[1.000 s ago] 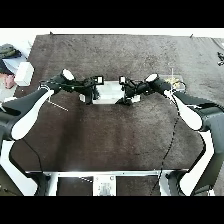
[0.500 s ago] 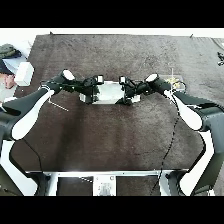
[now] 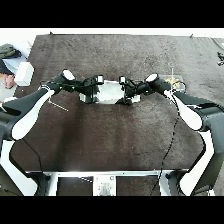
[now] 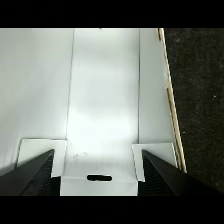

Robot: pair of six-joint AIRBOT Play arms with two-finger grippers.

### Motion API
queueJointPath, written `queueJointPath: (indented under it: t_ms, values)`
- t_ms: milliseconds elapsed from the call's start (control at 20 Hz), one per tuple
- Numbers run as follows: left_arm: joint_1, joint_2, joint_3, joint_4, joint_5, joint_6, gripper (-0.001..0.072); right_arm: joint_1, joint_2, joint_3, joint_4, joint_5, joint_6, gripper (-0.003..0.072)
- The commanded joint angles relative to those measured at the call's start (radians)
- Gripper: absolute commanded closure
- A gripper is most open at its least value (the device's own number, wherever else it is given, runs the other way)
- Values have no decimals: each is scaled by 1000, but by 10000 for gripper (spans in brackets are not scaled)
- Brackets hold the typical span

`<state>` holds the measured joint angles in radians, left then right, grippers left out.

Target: Fold the box and place the chain.

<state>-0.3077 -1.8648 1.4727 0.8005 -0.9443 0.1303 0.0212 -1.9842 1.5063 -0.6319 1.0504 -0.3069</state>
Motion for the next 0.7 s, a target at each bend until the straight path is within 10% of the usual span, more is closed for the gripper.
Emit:
queueJointPath:
  t_ms: [0, 100, 200, 650]
  values:
    - [0, 0, 0, 3, 1, 0, 92, 0, 0, 0, 0, 0, 0, 249]
    - [14, 0, 0, 5, -7, 0, 437, 0, 0, 0, 0, 0, 0, 249]
    - [45, 0, 0, 3, -27, -1, 599, 0, 0, 0, 0, 0, 0, 249]
    - [137, 6, 138, -3, -299, -272, 701, 0, 0, 0, 0, 0, 0, 250]
